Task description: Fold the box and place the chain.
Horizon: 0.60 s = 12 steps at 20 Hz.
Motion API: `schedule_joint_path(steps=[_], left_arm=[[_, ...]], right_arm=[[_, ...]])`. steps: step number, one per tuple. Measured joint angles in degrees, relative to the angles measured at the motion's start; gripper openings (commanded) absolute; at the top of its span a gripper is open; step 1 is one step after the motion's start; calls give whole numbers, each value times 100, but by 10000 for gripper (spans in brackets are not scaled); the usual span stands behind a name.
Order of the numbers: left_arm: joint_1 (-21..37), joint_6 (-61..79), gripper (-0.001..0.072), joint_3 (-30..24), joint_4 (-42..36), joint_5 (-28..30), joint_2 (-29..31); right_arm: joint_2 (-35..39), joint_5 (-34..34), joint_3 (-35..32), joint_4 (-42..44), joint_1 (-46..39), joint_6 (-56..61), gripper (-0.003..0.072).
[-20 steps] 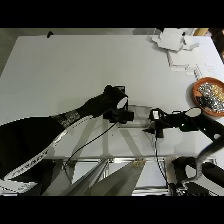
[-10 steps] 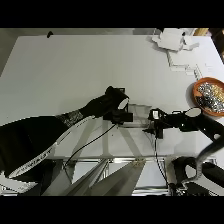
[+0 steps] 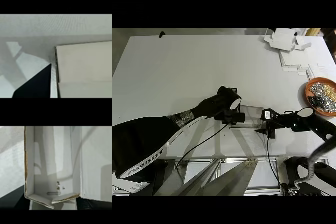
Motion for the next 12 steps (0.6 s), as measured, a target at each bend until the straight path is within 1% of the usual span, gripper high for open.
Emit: schedule_joint_path(steps=[3, 4, 5, 6, 12], left_arm=[[2, -31, 10, 0, 15, -11, 7], [2, -46, 48, 0, 9, -15, 7], [2, -44, 136, 0, 13, -15, 7], [2, -44, 159, 0, 11, -26, 7], [4, -81, 160, 0, 15, -46, 11]], right_arm=[[-2, 11, 0, 9, 0, 11, 397], [-2, 13, 0, 4, 2, 11, 397], [-2, 7, 0, 4, 2, 7, 397], [-2, 2, 0, -11, 0, 0, 397], [-2, 0, 0, -9, 0, 2, 397]])
